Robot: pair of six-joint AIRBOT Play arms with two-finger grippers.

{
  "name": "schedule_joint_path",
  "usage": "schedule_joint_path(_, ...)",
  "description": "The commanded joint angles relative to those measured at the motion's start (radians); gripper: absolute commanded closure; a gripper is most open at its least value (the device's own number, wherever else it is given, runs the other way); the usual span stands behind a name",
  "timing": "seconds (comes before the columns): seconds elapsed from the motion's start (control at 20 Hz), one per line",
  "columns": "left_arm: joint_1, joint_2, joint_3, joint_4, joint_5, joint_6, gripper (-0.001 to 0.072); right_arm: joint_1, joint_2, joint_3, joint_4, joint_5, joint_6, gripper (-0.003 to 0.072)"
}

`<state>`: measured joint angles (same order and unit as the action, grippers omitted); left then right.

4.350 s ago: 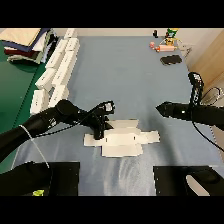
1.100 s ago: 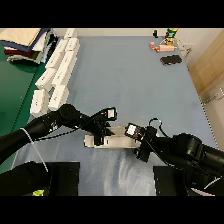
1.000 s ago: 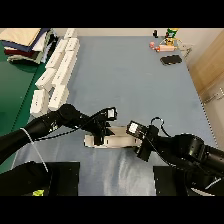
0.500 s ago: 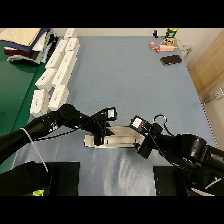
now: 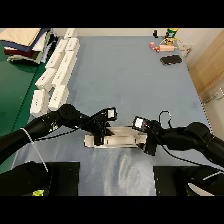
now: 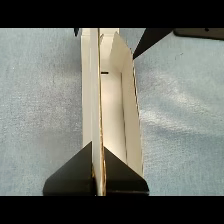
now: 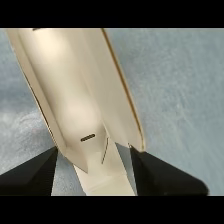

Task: Fold the box.

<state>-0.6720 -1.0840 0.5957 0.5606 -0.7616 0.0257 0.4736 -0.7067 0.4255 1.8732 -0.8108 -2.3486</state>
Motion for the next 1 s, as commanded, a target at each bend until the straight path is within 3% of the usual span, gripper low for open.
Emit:
schedule_joint_path(0.0,0.000,-0.001,0.000,0.000,0.001,0.000,0.0696,-0.147,-0.069,0.014,0.293,-0.080,-0.449,-0.0034)
schedule_joint_path(0.4,0.000,-0.001,0.000,0.000,0.001,0.000,0.0696,-0.215,-0.356,0.096,0.345,-0.084,-0.506,-0.0034)
schedule_joint_path(0.75,0.000,-0.001,0.000,0.000,0.001,0.000,0.0696,-0.215,-0.316,0.101,0.305,-0.119,-0.502,-0.0028)
schedule_joint_path(0.95,0.000,-0.001,0.000,0.000,0.001,0.000,0.0696,-0.277,-0.308,0.099,0.376,-0.223,-0.663,-0.0027)
